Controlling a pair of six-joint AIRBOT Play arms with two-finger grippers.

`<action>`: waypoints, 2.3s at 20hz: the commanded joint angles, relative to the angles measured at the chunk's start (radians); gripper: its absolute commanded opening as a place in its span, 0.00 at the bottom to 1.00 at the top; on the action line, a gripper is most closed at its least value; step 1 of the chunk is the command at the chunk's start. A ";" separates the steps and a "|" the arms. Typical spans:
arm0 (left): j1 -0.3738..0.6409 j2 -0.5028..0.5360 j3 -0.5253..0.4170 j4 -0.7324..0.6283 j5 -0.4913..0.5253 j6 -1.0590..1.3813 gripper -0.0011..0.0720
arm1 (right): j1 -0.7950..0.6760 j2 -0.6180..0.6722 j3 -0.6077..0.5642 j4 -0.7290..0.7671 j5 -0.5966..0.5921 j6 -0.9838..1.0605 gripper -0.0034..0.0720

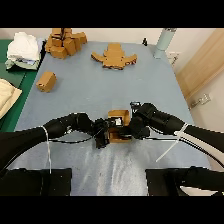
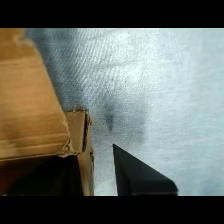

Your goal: Fold the box.

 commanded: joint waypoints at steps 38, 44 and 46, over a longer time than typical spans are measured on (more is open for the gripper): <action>0.000 -0.001 0.000 0.000 0.000 0.000 0.53 | 0.000 0.043 0.125 0.029 -0.160 -0.018 0.47; 0.000 -0.001 0.000 0.000 0.000 0.000 0.53 | -0.003 0.049 0.142 0.006 -0.206 -0.018 0.41; 0.000 -0.001 0.000 0.000 0.000 0.000 0.53 | -0.003 0.053 0.143 0.006 -0.210 -0.018 0.40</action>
